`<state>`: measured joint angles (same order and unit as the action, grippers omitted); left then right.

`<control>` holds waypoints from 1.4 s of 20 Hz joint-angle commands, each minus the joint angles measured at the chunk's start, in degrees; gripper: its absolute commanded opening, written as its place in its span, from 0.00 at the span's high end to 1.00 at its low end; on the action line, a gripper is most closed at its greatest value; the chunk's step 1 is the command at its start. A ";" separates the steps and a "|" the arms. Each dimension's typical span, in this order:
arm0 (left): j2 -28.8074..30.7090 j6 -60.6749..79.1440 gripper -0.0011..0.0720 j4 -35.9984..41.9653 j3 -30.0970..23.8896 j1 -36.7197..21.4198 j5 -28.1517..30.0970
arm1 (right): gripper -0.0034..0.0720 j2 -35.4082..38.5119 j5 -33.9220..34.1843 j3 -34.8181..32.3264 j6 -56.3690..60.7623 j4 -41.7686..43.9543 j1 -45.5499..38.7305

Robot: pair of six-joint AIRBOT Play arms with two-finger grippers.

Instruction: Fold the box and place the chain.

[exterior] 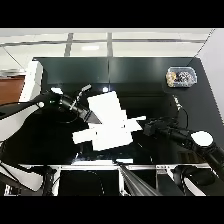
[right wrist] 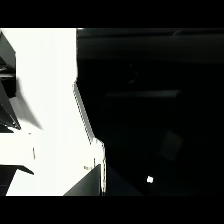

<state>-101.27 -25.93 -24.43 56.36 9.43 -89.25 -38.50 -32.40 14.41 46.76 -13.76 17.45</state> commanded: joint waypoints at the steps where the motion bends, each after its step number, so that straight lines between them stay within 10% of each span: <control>1: -1.40 0.46 0.49 -0.22 0.72 0.04 -1.64 | 0.93 0.02 -1.25 -0.04 0.15 -0.42 0.04; 4: -1.40 0.46 0.55 -0.70 0.83 0.02 -1.66 | 0.93 0.02 -1.49 -0.04 0.37 -2.21 0.04; 7: -1.38 3.72 0.95 -2.14 0.83 -0.24 -1.68 | 0.91 0.02 -1.42 -0.02 3.13 -5.53 0.04; 10: -0.72 3.69 0.95 -2.12 0.90 -0.33 -0.63 | 0.19 0.04 -2.01 0.24 4.81 -6.12 0.00; 11: 0.09 3.65 0.95 -2.14 1.01 -0.33 -0.35 | 0.15 0.04 -3.74 1.25 4.81 -8.48 -0.39; 16: 13.97 4.50 0.96 -5.22 -1.81 1.75 8.15 | 0.15 0.04 -25.31 16.17 5.03 -36.33 -5.55; 20: 26.86 19.45 0.95 -5.31 -10.67 7.63 28.98 | 0.15 -0.09 -20.61 19.06 0.09 -45.88 -5.53; 28: 20.28 37.97 0.95 -6.64 -11.32 16.96 39.17 | 0.15 -1.97 -15.63 17.33 -17.16 -46.31 -3.17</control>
<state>-78.87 7.70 -30.63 45.43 24.05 -55.75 -39.86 -48.58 32.47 36.60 -59.00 13.04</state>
